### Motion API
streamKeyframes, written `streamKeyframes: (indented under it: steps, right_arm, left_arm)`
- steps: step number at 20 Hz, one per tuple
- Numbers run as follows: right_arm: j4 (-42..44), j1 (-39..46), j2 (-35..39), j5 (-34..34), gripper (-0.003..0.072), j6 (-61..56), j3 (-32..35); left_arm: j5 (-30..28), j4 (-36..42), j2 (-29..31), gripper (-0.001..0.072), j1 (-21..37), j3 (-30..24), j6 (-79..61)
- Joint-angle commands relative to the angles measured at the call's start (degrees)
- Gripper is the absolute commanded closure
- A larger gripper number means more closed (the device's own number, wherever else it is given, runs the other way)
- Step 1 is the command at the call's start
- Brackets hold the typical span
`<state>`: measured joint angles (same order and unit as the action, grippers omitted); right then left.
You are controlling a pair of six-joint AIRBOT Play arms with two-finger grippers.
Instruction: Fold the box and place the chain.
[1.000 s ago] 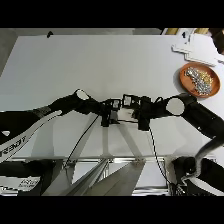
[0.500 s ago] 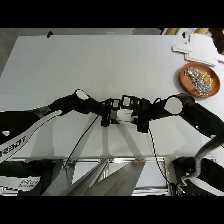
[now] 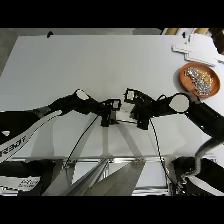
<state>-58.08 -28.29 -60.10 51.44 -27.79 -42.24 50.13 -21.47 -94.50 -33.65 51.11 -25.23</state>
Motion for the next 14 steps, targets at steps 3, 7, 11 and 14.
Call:
streamKeyframes:
  steps: [3,7,11,14]
  right_arm:
    - [-4.15,0.15,1.51,-0.31,0.0387,2.78,-0.04]
    - [-5.4,0.15,7.32,-0.04,0.0387,4.57,-0.02]
    - [-6.67,0.15,9.18,1.05,0.039,4.52,-0.02]
    - [-6.6,0.15,7.82,2.29,0.0396,4.31,-0.02]
  left_arm:
    - [-0.17,0.02,0.04,0.0502,-0.02,0.04,-0.07]
    - [-0.17,0.02,0.04,0.0502,-0.02,0.04,-0.07]
    - [-0.17,0.02,0.04,0.0502,-0.02,0.04,-0.07]
    - [-0.17,0.02,0.04,0.0502,0.0,0.04,-0.07]
